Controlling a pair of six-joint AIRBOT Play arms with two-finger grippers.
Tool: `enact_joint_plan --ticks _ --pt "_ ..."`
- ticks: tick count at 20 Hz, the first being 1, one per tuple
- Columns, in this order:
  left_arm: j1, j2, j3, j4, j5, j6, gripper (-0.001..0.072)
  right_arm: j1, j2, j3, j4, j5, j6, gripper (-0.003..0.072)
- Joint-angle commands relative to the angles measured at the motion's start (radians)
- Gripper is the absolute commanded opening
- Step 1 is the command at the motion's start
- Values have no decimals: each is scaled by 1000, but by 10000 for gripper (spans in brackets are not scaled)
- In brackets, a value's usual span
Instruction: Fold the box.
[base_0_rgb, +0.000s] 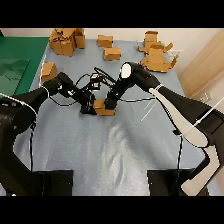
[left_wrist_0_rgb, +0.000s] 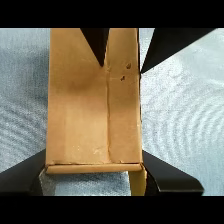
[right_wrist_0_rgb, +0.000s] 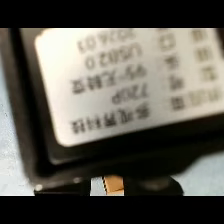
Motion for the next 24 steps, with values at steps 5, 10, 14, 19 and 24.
enact_joint_plan --ticks 5,10,14,19,24 --pt "1 0 0 0 1 0 288 1 13 2 19 -1 29 290" --pt "1 0 0 0 0 0 288 1 24 3 21 -6 48 162" --pt "1 0 0 0 1 0 288 1 21 0 21 -5 48 10" --pt "1 0 0 0 1 0 288 1 5 0 50 0 48 10" --pt "1 0 0 0 1 0 288 1 0 0 50 17 65 9"
